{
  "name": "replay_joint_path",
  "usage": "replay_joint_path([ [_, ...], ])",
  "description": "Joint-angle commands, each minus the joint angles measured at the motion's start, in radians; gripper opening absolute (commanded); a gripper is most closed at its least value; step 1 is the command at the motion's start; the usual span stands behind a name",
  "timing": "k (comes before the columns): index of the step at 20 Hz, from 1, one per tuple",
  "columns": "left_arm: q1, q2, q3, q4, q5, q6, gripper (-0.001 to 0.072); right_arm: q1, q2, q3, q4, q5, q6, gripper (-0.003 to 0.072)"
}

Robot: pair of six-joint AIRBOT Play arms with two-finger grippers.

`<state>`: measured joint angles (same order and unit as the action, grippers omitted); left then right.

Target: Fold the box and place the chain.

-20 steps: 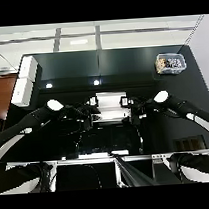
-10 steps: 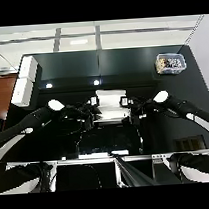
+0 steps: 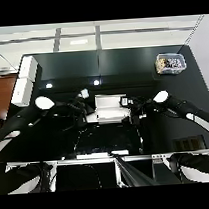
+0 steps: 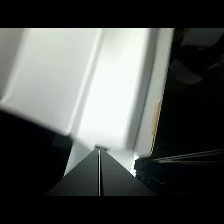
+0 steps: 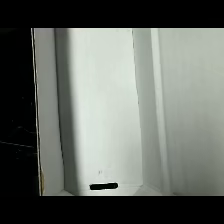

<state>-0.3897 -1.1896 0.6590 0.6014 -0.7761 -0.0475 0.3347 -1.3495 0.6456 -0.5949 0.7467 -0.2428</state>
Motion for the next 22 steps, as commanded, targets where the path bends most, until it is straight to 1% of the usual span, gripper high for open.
replay_joint_path([
  [1,0.14,0.153,0.001,0.237,-0.092,-0.325,0.0028,0.0,0.0,0.0,-0.001,0.001,0.0,0.0406],
  [2,0.19,0.184,0.0,0.263,-0.1,-0.44,0.0028,0.0,0.0,0.0,-0.001,0.001,0.0,0.0406],
  [3,0.25,0.201,-0.003,0.285,-0.1,-0.616,0.0028,0.0,0.0,0.0,-0.001,0.001,0.0,0.0405],
  [5,0.362,0.185,-0.019,0.331,-0.12,-0.995,0.0028,0.0,0.0,0.0,-0.001,0.001,0.0,0.0405],
  [6,0.412,0.157,-0.028,0.332,-0.16,-1.135,0.0028,0.0,0.0,0.0,-0.001,0.001,0.0,0.0405],
  [7,0.463,0.111,-0.033,0.303,-0.222,-1.207,0.0029,0.0,0.0,0.0,-0.001,0.001,0.0,0.0406],
  [9,0.532,-0.011,-0.034,0.171,-0.354,-1.141,0.0029,0.0,0.0,0.0,-0.001,0.001,0.0,0.0406],
  [10,0.544,-0.072,-0.034,0.119,-0.384,-1.101,0.0029,0.0,0.0,0.0,-0.001,0.001,0.0,0.0406],
  [12,0.523,-0.163,-0.032,0.092,-0.369,-1.093,0.0029,0.0,0.0,0.0,-0.001,0.001,0.0,0.0405],
  [14,0.46,-0.22,-0.023,0.075,-0.33,-1.073,0.0028,0.0,0.0,0.0,-0.001,0.001,0.0,0.0406],
  [16,0.383,-0.249,-0.023,0.001,-0.295,-1.023,0.0029,0.0,0.0,0.0,-0.001,0.001,0.0,0.0405],
  [18,0.315,-0.274,-0.009,-0.069,-0.298,-0.969,0.0028,0.0,0.0,0.0,-0.001,0.001,0.0,0.0406],
  [20,0.254,-0.303,0.025,-0.063,-0.298,-0.968,0.0028,0.0,0.0,0.0,-0.001,0.001,0.0,0.0405],
  [22,0.217,-0.325,0.064,-0.063,-0.304,-0.968,0.0029,0.0,0.0,0.0,-0.001,0.001,0.0,0.0405],
])
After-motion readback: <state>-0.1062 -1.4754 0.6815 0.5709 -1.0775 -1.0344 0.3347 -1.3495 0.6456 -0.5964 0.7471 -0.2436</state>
